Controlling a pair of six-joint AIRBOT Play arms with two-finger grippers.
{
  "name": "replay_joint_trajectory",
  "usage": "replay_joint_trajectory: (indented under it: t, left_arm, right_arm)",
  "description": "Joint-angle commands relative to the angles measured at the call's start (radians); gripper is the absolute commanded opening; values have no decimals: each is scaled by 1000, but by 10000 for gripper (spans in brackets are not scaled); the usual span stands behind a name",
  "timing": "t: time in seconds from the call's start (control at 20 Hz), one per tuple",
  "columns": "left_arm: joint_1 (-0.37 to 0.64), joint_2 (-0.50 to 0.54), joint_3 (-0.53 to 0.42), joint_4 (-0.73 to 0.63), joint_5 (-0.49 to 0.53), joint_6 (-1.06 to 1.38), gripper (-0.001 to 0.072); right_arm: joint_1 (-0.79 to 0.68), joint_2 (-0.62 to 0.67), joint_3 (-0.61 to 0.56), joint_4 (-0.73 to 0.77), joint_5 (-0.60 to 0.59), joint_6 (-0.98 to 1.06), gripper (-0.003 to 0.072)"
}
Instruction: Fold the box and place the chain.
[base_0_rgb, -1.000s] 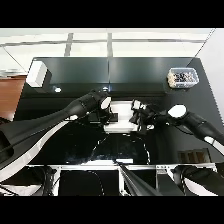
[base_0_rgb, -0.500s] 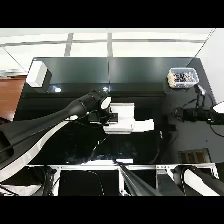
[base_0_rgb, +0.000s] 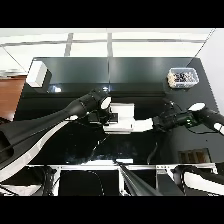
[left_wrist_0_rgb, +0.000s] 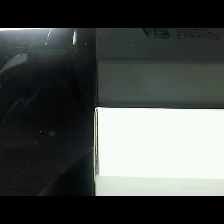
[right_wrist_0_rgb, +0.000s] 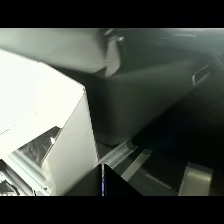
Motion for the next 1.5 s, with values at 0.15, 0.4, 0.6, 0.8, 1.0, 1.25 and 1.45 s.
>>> replay_joint_trajectory:
  t: [0.15,0.4,0.6,0.8,1.0,1.25,1.45]
  left_arm:
    - [0,-1,0,1,1,0,25]
    - [0,-1,0,0,0,0,25]
    - [0,-1,0,0,0,0,25]
    - [0,-1,0,0,0,0,25]
    - [0,-1,0,0,0,0,25]
    - [0,-1,0,0,0,0,25]
    - [0,-1,0,0,0,0,25]
  right_arm:
    - [65,-18,106,34,82,-62,126]
    - [84,-18,188,54,169,-65,539]
    - [170,-18,189,67,139,-60,538]
    - [256,-18,208,58,64,-28,400]
    - [288,-18,246,40,35,49,353]
    - [348,-18,267,-66,-17,169,353]
    - [414,-18,285,-169,-88,288,353]
